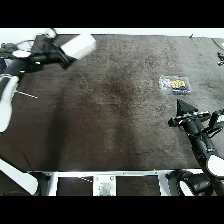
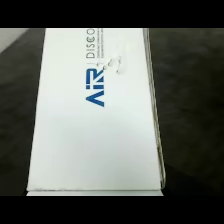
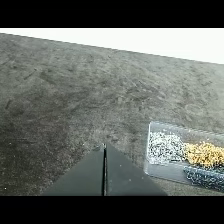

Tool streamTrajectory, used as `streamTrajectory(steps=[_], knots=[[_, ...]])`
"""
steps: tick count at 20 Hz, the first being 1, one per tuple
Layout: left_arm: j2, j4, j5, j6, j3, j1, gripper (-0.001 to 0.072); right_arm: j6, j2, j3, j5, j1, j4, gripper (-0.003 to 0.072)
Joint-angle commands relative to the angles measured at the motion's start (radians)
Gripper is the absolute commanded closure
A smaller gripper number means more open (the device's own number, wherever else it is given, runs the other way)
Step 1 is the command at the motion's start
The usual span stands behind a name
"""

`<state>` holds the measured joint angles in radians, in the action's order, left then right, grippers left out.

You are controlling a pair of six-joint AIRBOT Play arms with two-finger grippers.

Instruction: Fold the box and place the chain.

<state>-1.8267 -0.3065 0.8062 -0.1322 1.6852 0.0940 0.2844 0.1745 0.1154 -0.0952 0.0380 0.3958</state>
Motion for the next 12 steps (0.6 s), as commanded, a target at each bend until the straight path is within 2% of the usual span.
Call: streamTrajectory(steps=[1,3,7,12], knots=[[0.033,-0.035,-0.24,0.258,0.006,0.163,0.0697,0.001,0.0,-0.001,-0.002,0.0,0.0,0.07],[0.021,-0.161,-0.336,0.465,0.006,0.235,0.0698,0.001,0.0,-0.001,-0.002,0.0,0.0,0.07],[-0.052,-0.428,-0.353,0.708,0.006,0.315,0.0699,0.001,0.0,-0.001,-0.002,0.0,0.0,0.07],[-0.17,-0.476,-0.326,0.724,0.012,0.321,0.0698,0.001,0.0,-0.001,0.005,0.001,0.0,0.07]])
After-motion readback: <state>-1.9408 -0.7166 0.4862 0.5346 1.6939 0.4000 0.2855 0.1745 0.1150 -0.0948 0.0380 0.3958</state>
